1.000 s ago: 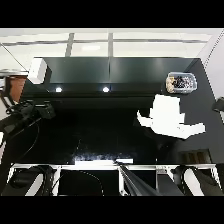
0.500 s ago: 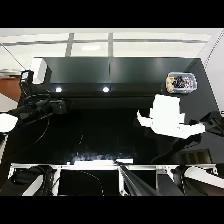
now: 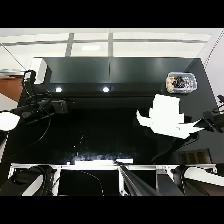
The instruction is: Fold the box and place the chain.
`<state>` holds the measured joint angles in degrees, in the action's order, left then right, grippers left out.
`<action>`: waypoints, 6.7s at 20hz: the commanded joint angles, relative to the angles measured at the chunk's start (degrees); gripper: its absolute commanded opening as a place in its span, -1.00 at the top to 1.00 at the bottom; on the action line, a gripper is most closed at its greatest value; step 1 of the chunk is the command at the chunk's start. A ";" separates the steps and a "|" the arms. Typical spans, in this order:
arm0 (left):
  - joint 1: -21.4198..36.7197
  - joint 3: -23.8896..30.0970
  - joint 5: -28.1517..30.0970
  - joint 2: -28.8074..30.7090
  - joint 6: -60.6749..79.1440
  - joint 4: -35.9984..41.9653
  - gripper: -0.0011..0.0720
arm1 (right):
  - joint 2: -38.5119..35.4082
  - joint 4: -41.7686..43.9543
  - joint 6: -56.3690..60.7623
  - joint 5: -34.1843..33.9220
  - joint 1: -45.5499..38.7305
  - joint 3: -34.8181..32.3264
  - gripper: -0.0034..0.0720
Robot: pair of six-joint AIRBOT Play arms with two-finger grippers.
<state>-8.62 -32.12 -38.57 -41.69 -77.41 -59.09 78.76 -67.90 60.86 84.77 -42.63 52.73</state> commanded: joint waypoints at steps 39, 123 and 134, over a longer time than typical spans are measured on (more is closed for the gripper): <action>-3.26 0.07 -23.02 -32.65 34.27 41.27 -0.78 | -28.09 44.37 -23.61 -43.91 56.35 -37.57 0.80; -21.11 -5.31 -2.14 -33.79 88.30 20.57 0.89 | -31.65 20.55 -45.29 -32.15 51.01 -28.44 -0.96; -21.11 -5.31 -2.14 -33.79 88.32 20.57 0.89 | -31.43 18.80 -53.16 -39.80 67.63 -34.14 -0.96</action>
<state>-29.69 -37.45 -40.82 -75.46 11.00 -38.48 47.13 -48.12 9.80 46.39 21.50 19.07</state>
